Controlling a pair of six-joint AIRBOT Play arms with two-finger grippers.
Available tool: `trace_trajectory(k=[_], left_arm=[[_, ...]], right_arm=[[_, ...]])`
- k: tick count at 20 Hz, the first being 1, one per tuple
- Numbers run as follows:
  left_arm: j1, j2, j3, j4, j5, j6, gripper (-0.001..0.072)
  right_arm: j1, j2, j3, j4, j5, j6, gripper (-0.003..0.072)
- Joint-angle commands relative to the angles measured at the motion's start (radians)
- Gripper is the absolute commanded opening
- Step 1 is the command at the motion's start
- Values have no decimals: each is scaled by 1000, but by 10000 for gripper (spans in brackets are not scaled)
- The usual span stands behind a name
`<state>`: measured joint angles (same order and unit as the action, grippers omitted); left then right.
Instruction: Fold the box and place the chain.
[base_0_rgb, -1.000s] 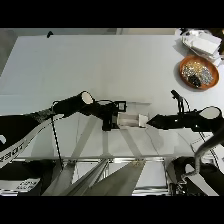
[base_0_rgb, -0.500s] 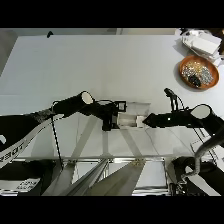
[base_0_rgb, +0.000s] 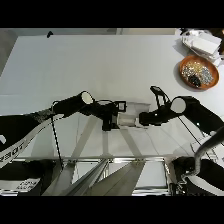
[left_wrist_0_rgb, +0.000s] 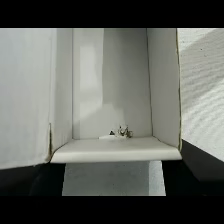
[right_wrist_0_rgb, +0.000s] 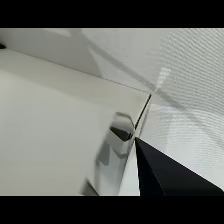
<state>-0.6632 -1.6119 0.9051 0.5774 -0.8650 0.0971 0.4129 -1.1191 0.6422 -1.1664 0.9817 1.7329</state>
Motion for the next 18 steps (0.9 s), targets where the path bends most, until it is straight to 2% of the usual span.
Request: trace_trajectory(k=[1,11,12,13,15,16,17,18], left_arm=[[1,1,1,-1,1,0,134],[1,1,1,-1,0,0,134],[1,1,1,-1,0,0,134],[1,1,1,-1,1,0,134],[1,1,1,-1,0,0,134],[1,1,1,-1,0,0,134],[1,1,1,-1,0,0,134],[1,1,1,-1,0,0,134]], right_arm=[[77,-69,57,-106,-2,189,393],[144,-78,59,-264,-21,444,354],[154,-78,59,-277,-17,444,340],[164,-78,59,-293,-5,444,289],[174,-78,59,-311,17,444,288],[174,-78,59,-315,34,443,210],[174,-78,59,-317,55,431,24],[174,-78,59,-317,69,431,12]])
